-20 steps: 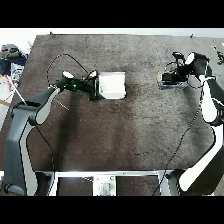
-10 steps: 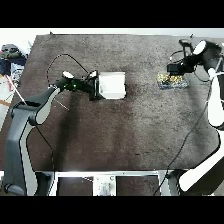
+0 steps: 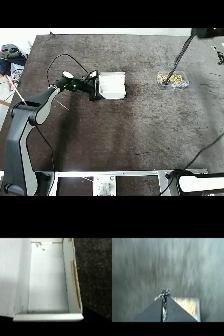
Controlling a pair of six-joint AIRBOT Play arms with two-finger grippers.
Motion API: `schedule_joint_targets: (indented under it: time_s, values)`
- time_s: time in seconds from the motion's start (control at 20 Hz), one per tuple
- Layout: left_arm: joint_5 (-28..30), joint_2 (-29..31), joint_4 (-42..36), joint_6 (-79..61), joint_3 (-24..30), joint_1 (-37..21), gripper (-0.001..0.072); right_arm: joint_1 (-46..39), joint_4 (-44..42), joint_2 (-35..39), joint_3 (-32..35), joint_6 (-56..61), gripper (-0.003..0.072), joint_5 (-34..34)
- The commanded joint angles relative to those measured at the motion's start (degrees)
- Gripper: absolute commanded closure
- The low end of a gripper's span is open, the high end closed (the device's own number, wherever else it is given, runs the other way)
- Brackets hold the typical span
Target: Fold the box and place the chain.
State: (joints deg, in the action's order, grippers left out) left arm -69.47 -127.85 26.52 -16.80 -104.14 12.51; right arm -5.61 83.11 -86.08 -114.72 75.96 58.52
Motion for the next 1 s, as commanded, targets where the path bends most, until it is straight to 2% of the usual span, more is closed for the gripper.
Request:
schedule_joint_targets:
  time_s: [0.0, 0.2, 0.4, 0.55, 0.85, 0.95]
  values:
    - [0.02, 0.0, 0.02, 0.0, 0.0, 0.0, 0.0241, 2.36, 0.0, 6.38, -0.02, -2.67, 0.0672, -5.22]
    - [0.02, 0.0, 0.04, 0.0, 0.0, 0.0, 0.024, 3.76, 0.02, 6.47, 0.72, -4.44, 0.0672, -0.17]
    - [0.02, 0.0, 0.04, 0.0, 0.0, 0.0, 0.0241, 3.76, 0.02, 6.47, 4.61, -4.44, 0.0672, 2.58]
    - [0.02, 0.0, 0.02, 0.0, -0.02, 0.0, 0.0241, 3.89, -1.16, 6.47, 7.43, -4.44, 0.0672, 7.15]
    - [0.02, 0.0, 0.02, 0.0, 0.0, 0.0, 0.0241, 3.89, -13.4, 6.49, 9.88, -7.45, 0.0672, 14.38]
    - [0.02, 0.0, 0.02, 0.0, 0.0, 0.0, 0.024, 3.89, -20.96, 6.51, 9.88, -9.81, 0.0672, 16.61]
